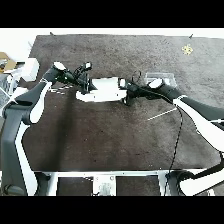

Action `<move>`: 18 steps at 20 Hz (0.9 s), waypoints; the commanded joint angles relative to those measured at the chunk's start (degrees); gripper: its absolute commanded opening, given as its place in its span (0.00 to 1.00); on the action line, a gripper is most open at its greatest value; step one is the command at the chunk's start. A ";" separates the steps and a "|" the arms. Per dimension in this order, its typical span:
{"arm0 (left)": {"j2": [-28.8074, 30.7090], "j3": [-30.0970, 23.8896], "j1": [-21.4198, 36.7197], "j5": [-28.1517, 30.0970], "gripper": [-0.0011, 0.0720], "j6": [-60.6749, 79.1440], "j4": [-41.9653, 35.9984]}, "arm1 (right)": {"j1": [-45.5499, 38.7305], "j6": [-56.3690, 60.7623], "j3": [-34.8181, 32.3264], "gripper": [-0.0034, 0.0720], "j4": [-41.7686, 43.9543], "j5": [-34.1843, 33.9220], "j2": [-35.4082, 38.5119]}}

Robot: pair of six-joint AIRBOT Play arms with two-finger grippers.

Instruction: Fold the box and place the chain.

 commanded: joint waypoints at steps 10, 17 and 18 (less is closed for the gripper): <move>-0.04 -0.02 -0.02 -0.07 0.03 0.02 -0.02 | -3.50 2.64 15.23 0.94 -0.24 12.15 -8.68; -0.04 -0.02 -0.02 -0.07 0.03 0.02 0.00 | -4.68 2.71 23.80 0.94 -0.24 19.56 -15.19; -0.04 -0.02 -0.02 -0.07 0.03 0.02 0.00 | -4.70 2.71 24.81 0.94 -0.22 19.80 -15.96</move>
